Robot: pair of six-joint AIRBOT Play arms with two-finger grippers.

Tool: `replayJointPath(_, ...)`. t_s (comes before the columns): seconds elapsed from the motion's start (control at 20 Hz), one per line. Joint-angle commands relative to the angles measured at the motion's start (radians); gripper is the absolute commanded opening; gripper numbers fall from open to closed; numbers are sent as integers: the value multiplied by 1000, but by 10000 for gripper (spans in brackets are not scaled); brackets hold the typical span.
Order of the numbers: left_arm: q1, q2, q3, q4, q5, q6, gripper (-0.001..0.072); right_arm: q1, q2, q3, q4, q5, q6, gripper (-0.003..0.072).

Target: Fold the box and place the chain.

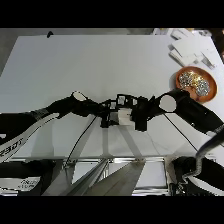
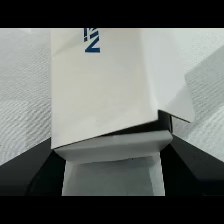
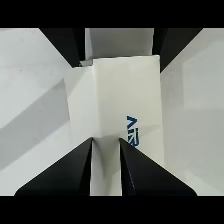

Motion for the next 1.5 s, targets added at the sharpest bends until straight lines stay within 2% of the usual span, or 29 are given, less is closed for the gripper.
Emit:
replayJointPath(0.0, 0, 0, 0, 2, -4, 2, 85, 0, 29, 0, -10, -26, 1, 150)
replayJointPath(0.55, 0, 0, 0, 2, -5, 2, 85, -1, 30, -47, -23, -142, 4, 149)
replayJointPath(1.3, 0, 0, 0, 2, -4, 2, 85, -1, 31, -78, 7, -109, 0, 159)
replayJointPath(1.35, 0, 0, 0, 2, -5, 2, 85, -1, 30, -81, 13, -107, 0, 164)
replayJointPath(1.45, 0, 0, 0, 2, -4, 2, 85, -1, 31, -81, 42, -99, -1, 233)
